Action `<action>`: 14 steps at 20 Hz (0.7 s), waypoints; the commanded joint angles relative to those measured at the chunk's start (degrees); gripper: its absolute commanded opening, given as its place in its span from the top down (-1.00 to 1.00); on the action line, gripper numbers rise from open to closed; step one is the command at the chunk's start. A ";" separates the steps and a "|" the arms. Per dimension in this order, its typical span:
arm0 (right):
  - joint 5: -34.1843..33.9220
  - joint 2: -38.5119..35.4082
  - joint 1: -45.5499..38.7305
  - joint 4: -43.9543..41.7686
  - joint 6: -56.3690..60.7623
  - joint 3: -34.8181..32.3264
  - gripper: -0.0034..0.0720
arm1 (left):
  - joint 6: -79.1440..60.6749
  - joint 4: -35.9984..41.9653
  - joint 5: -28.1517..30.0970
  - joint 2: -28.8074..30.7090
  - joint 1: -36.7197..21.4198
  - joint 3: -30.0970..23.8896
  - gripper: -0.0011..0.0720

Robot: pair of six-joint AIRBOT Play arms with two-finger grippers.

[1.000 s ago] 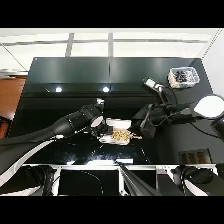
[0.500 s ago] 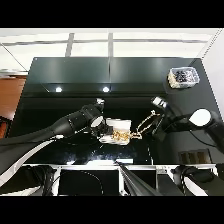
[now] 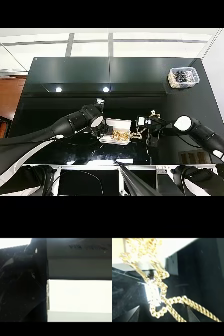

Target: Fold the box and place the chain.

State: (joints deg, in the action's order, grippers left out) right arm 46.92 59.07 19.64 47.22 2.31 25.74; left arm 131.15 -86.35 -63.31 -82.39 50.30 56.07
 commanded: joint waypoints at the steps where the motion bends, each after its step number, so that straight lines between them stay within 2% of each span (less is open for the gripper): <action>1: -0.96 1.92 0.55 -4.87 -10.05 -0.15 -0.97 | -0.02 0.00 0.04 -0.02 -0.02 0.00 0.88; 5: -2.34 4.68 0.46 -5.16 -10.95 -0.15 -0.97 | 0.00 0.00 0.02 -0.02 -0.02 0.00 0.88; 13: -4.33 5.68 0.46 -2.47 -9.73 -0.15 -0.94 | 0.00 0.00 0.02 -0.02 -0.02 0.00 0.88; 14: -4.33 5.68 0.46 -2.49 -9.11 -0.15 -0.76 | 0.00 0.00 0.02 -0.02 -0.02 0.00 0.88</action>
State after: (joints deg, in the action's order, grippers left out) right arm 43.38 64.47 20.05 43.35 -7.86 25.63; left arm 131.15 -86.32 -63.29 -82.39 50.30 56.07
